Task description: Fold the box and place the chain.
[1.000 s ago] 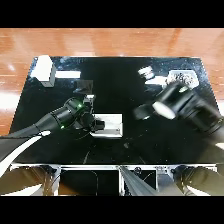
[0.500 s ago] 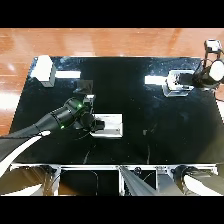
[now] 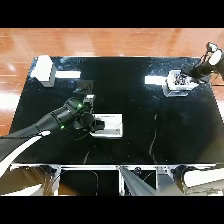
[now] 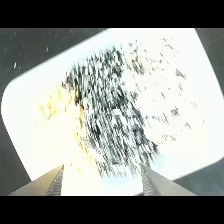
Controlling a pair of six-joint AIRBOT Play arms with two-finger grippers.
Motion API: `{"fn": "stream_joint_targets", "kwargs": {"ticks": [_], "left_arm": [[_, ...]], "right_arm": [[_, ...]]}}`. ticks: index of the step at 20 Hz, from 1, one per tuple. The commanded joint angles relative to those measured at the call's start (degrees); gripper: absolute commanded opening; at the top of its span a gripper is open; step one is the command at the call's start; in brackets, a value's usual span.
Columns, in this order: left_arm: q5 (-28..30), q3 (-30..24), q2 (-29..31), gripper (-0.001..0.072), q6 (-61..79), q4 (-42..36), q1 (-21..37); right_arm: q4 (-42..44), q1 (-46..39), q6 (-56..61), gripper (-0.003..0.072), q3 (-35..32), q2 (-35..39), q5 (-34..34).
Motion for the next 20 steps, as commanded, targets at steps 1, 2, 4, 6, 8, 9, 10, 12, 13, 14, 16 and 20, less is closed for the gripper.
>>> {"fn": "stream_joint_targets", "kwargs": {"ticks": [1, 2, 4, 6, 8, 9, 10, 12, 13, 14, 16, 20], "left_arm": [[0.0, 0.0, 0.0, 0.002, 0.0, 0.1, 0.0], [0.0, 0.0, 0.0, 0.002, 0.0, 0.2, 0.0], [-0.3, 0.0, 0.0, 0.002, 0.0, 0.4, 0.0], [-0.4, 0.0, 0.0, 0.002, 0.0, 0.4, 0.0], [-0.4, 0.0, 0.0, 0.002, 0.0, 0.4, 0.0], [-0.4, 0.0, 0.0, 0.002, 0.0, 0.4, 0.0], [-0.4, 0.0, 0.0, 0.002, 0.0, 0.4, 0.0], [-0.4, 0.0, 0.0, 0.002, 0.0, 0.3, 0.0], [-0.4, 0.0, 0.0, 0.002, 0.0, 0.3, 0.0], [-0.4, 0.0, 0.0, 0.002, 0.0, 0.4, 0.0], [-0.5, 0.0, 0.0, 0.002, 0.0, 0.4, 0.0], [-0.4, 0.0, 0.0, 0.002, 0.0, 0.4, 0.0]], "right_arm": [[2.9, -0.7, 3.2, 0.0584, 6.1, -6.8, 1.7], [2.9, -0.7, 5.3, 0.0584, 6.9, -7.8, 2.8], [2.7, -0.7, 10.0, 0.0584, 7.5, -9.0, 3.2], [2.8, -0.7, 13.2, 0.0584, 7.5, -9.6, 3.2], [2.9, -1.0, 14.9, 0.0584, 7.5, -10.0, 2.8], [2.9, -1.2, 15.3, 0.0584, 7.5, -10.1, 2.6], [2.9, -1.5, 15.3, 0.0584, 7.5, -10.1, 2.5], [2.9, -2.0, 15.6, 0.0584, 7.5, -10.1, 2.6], [3.0, -2.2, 15.6, 0.0584, 7.5, -10.1, 2.5], [3.0, -2.3, 15.6, 0.0584, 7.5, -10.1, 2.3], [3.6, -2.3, 15.6, 0.0584, 7.5, -10.4, 1.5], [7.4, -2.3, 15.6, 0.0584, 7.5, -11.7, -0.4]]}}
